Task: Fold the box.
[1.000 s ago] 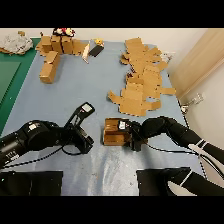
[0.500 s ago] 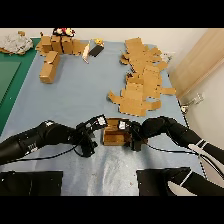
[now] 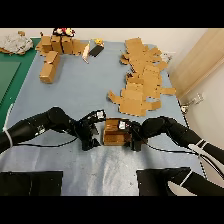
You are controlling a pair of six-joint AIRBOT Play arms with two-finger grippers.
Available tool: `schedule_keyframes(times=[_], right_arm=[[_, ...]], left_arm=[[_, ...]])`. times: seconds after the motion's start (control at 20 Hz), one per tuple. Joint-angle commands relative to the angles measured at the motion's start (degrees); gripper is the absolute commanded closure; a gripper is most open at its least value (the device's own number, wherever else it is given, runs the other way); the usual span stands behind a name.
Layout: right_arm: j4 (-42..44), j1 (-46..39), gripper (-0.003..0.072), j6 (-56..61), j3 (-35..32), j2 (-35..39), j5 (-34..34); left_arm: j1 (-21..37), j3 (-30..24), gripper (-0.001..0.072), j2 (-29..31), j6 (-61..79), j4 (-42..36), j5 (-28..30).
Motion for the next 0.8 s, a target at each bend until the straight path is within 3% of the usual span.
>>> schedule_keyframes(times=[0.0, 0.3, 0.35, 0.75], right_arm=[[0.0, 0.0, 0.0157, 0.0, 0.0, 0.0, 0.0], [0.0, 0.0, 0.0157, 0.0, 0.0, 0.0, 0.0], [0.0, 0.0, 0.0157, 0.0, 0.0, 0.0, 0.0], [0.0, 0.0, 0.0157, 0.0, 0.0, 0.0, 0.0]], left_arm=[[1.4, 1.0, 0.0043, -3.5, 13.5, 0.1, -1.7], [1.2, 1.0, 0.0039, -5.3, 14.2, 0.3, 3.8], [1.2, 1.0, 0.0012, -5.3, 14.1, 0.3, 4.1], [0.2, 1.6, 0.0012, -5.9, 14.3, -3.8, 4.6]])
